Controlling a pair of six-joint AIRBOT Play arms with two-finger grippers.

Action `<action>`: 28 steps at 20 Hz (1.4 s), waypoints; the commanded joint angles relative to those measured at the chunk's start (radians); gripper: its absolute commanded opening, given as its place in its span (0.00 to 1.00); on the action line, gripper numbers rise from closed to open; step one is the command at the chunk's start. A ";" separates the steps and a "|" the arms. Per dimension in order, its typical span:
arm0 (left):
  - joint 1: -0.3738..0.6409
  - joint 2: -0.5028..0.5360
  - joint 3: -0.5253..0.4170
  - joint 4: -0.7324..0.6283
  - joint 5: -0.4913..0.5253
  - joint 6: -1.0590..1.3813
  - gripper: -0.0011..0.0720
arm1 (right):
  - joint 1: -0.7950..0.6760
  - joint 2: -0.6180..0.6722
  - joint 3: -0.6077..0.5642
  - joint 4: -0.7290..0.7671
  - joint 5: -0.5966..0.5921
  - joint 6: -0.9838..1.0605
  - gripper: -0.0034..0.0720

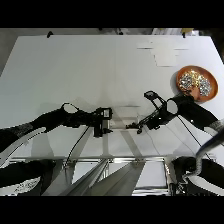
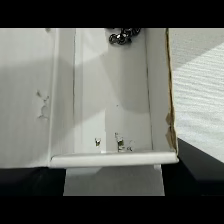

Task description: Fold the box and place the chain.

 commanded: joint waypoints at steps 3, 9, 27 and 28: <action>0.000 0.000 0.000 0.000 0.000 0.000 0.25 | 0.001 0.003 0.000 -0.002 -0.011 0.020 0.37; 0.000 0.000 0.000 0.000 0.000 0.000 0.25 | 0.001 0.005 0.000 0.080 -0.058 -0.407 0.35; 0.000 0.000 0.000 0.000 0.000 0.000 0.25 | 0.001 -0.018 -0.032 0.125 -0.103 -0.686 0.16; 0.000 0.000 0.000 0.000 0.000 0.000 0.25 | 0.001 -0.018 -0.032 0.126 -0.103 -0.683 0.07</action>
